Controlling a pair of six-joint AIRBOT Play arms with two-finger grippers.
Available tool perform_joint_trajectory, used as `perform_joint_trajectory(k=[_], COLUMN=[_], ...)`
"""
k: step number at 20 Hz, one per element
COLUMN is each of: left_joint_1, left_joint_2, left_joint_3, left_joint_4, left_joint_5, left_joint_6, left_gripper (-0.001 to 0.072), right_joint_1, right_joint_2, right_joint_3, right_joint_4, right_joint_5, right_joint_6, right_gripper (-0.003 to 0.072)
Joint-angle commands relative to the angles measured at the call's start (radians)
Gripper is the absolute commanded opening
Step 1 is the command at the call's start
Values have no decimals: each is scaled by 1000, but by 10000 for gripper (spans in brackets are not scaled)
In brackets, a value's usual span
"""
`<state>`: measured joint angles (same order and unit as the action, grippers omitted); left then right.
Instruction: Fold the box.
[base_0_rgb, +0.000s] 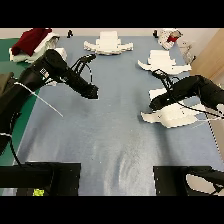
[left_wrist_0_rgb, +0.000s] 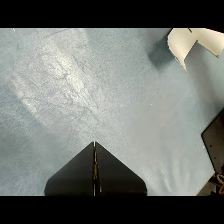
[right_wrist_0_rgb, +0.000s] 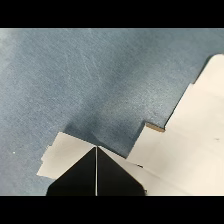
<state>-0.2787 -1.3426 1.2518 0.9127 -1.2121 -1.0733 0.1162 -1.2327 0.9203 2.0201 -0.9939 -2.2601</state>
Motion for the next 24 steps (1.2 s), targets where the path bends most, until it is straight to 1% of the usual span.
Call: perform_joint_trajectory(k=[1,9,12,16,19,24], left_joint_1=[0,-1,-2,-2,-2,-3], left_joint_2=[0,0,0,0,0,-8], left_joint_3=[0,0,0,0,0,0], left_joint_4=[0,0,0,0,0,-6], left_joint_5=[0,17,20,60,88,87], left_joint_6=[0,0,0,2,2,1], left_gripper=[12,12,11,12,12,12], right_joint_1=[0,4,17,23,23,23], right_joint_2=[0,0,0,-7,-8,-8], right_joint_3=[1,1,1,1,1,1], right_joint_4=[0,43,56,71,71,71], right_joint_5=[0,-2,-4,21,17,16], right_joint_6=[0,9,151,475,513,517], right_gripper=[3,3,3,3,3,3])
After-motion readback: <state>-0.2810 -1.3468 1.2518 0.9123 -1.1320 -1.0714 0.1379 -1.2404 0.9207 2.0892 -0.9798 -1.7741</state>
